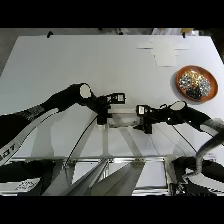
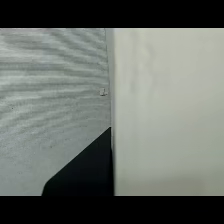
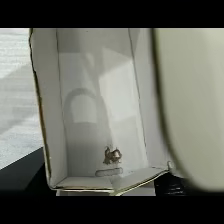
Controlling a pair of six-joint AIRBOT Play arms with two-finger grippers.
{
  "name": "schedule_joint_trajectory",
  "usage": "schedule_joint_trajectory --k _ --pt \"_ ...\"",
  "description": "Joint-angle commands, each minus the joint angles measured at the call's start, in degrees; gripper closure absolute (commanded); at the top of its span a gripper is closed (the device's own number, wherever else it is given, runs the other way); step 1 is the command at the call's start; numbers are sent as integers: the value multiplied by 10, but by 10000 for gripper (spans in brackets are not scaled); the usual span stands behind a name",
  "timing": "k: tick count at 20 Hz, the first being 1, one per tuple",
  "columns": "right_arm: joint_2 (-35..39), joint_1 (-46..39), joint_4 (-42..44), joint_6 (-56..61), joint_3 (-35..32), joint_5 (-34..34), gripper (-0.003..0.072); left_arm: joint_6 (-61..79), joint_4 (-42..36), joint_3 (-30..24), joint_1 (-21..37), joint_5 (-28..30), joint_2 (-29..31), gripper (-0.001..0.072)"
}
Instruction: Fold the box and place the chain.
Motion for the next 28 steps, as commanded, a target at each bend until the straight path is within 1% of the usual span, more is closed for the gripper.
schedule_joint_trajectory --k 1,2,3,4,5,6,28 --pt "-8 0 0 1 0 -4 256 0 0 0 0 1 0 699" --pt "-8 0 0 1 0 -5 282 0 0 0 0 0 0 699" --pt "-8 0 0 1 0 -6 283 0 0 0 0 0 0 699" --pt "-8 0 0 1 0 -6 306 0 0 0 0 0 0 699" --pt "-8 0 0 1 0 -6 364 0 0 0 0 0 0 699" --pt "-8 0 0 1 0 -5 386 0 0 0 0 0 0 699" --pt "-8 0 0 2 0 -3 384 0 0 0 0 0 0 699"
